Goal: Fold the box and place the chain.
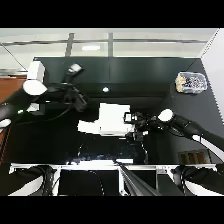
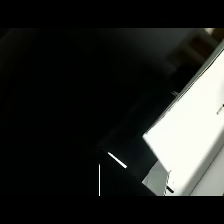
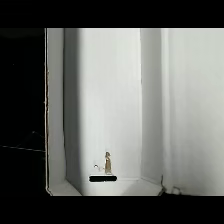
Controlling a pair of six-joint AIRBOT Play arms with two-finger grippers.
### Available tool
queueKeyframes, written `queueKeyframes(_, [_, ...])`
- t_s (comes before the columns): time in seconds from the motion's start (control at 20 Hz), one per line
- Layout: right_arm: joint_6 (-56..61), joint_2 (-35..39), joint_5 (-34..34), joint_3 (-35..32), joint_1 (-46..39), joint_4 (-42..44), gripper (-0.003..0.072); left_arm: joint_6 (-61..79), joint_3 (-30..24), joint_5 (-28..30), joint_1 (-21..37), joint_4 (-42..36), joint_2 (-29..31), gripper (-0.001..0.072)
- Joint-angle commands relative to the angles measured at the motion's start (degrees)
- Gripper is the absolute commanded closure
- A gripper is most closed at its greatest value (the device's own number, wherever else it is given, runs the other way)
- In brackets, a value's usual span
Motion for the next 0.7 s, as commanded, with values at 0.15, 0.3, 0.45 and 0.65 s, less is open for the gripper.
queueKeyframes(0.15, [0.0, 0.0, 0.0, 0.0, 0.0, 0.0, 0.0485, 32.0, -14.7, -16.0, 8.5, -12.3, 5.7, 0.0655])
queueKeyframes(0.3, [0.0, 0.0, 0.0, 0.0, 0.0, 0.0, 0.0485, 38.6, -16.0, -7.7, 4.0, -8.6, 2.8, -0.0008])
queueKeyframes(0.45, [0.0, 0.0, 0.0, 0.0, 0.0, 0.0, 0.0485, 52.0, -15.2, -3.0, -1.3, -5.7, -1.7, -0.0008])
queueKeyframes(0.65, [0.0, 0.0, 0.0, 0.0, 0.0, 0.0, 0.0485, 56.2, -14.0, 1.7, -8.9, -4.5, -6.7, -0.0006])
